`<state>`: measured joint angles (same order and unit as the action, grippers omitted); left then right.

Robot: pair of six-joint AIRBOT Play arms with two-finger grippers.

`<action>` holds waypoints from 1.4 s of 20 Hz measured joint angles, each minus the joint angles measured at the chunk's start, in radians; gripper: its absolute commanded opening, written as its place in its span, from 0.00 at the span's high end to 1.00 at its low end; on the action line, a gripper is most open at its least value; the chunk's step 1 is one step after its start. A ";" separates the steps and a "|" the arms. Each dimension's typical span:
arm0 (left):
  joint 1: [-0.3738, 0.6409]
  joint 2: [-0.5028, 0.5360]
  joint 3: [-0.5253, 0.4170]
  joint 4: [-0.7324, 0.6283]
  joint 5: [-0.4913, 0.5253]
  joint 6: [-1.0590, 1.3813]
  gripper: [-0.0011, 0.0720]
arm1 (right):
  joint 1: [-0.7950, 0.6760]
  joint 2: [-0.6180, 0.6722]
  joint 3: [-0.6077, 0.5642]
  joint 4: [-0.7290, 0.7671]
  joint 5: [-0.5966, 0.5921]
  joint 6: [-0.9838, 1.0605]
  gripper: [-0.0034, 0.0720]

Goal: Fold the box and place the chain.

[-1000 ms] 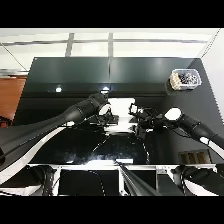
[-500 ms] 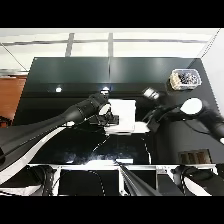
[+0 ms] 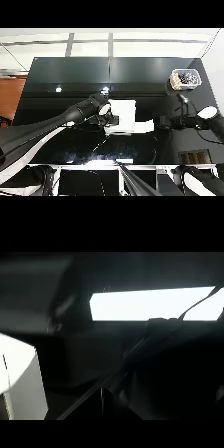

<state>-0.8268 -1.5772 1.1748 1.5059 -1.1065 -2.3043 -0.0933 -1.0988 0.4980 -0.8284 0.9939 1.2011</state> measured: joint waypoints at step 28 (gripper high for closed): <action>0.000 0.000 0.000 0.003 -0.003 0.000 0.94 | 0.454 -0.111 0.181 0.105 -0.084 0.170 0.40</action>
